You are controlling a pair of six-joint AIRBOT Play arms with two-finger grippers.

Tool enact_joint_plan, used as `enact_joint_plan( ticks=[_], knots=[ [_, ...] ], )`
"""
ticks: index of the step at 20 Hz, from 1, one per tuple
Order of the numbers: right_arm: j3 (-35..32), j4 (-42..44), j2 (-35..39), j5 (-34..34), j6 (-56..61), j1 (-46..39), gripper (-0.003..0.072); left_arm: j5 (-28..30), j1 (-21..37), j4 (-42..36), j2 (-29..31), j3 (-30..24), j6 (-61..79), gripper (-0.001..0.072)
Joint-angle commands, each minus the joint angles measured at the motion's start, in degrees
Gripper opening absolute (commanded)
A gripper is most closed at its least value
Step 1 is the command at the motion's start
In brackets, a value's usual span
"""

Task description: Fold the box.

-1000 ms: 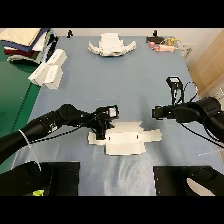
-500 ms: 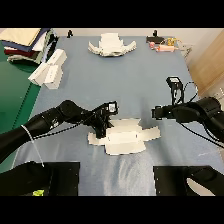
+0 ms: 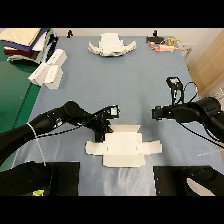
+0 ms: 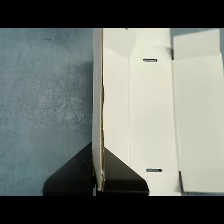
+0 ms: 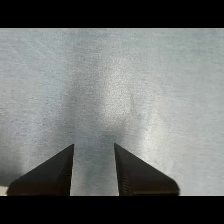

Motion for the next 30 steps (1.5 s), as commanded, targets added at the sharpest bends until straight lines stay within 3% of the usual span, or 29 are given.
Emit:
enact_joint_plan(
  ticks=[1,7,13,19,25,30],
  knots=[
    [0.0,0.0,0.0,-0.2,0.0,0.0,0.0385,-0.8,0.0,-0.6,0.6,0.0,0.2,0.0008],
    [0.0,0.0,0.0,-0.2,0.0,0.0,0.0385,9.2,-1.6,-0.1,8.3,-1.1,3.8,0.0007],
    [0.0,0.7,0.0,-0.2,0.0,0.0,0.0385,19.8,-9.3,0.5,8.9,-6.9,4.7,0.0008],
    [0.0,1.1,0.0,-0.2,0.0,0.0,0.0385,20.0,-9.3,0.4,8.9,-9.4,4.5,0.0009],
    [0.0,1.1,0.0,-1.3,0.0,0.0,0.0385,12.8,-9.3,0.4,9.0,-9.3,2.4,0.0010],
    [0.0,1.1,0.0,-1.3,0.0,0.0,0.0385,12.6,-9.3,0.3,8.9,-8.6,1.0,0.0011]
  ],
)
